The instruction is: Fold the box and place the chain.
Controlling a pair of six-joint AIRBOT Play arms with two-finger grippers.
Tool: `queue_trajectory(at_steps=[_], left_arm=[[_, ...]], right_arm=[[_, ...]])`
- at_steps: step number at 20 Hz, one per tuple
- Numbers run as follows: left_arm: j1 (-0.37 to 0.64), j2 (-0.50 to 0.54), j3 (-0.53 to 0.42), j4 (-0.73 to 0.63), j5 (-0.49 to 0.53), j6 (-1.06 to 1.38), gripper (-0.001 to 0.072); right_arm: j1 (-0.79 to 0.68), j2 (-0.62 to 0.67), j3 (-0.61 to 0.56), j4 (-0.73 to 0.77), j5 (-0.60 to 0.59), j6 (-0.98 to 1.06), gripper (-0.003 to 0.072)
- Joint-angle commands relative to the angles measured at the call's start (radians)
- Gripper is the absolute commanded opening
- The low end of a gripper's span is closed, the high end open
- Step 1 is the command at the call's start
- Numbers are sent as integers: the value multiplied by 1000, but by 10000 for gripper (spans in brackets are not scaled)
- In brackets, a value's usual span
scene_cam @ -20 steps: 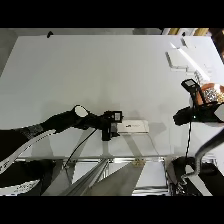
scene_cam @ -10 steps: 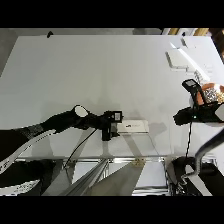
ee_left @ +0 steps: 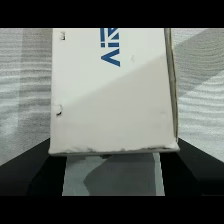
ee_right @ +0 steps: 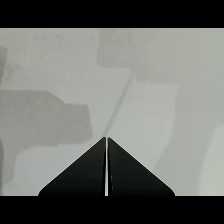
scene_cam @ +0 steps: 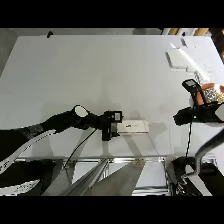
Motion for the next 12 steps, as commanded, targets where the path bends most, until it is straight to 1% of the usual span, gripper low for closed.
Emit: queue_trajectory(at_steps=[1, 5, 7, 9, 11, 12], left_arm=[[0, 1, 0, 0, 0, 0, 167], [4, 8, 0, 19, 4, 1, 168], [39, 58, 0, 120, 13, -6, 167], [103, 144, 0, 227, 17, -128, 167], [211, 246, 0, 307, 48, -326, 168], [282, 298, 0, 346, 54, -406, 167]], right_arm=[[-1, 1, 0, 0, 0, 0, 14], [-1, 1, 0, 0, 0, 0, 14], [-1, 1, 0, 0, 0, 0, 14], [-1, 1, 0, 0, 0, 0, 14], [-1, 1, 0, 0, 0, 0, 14], [-1, 1, 0, 0, 0, 0, 14]])
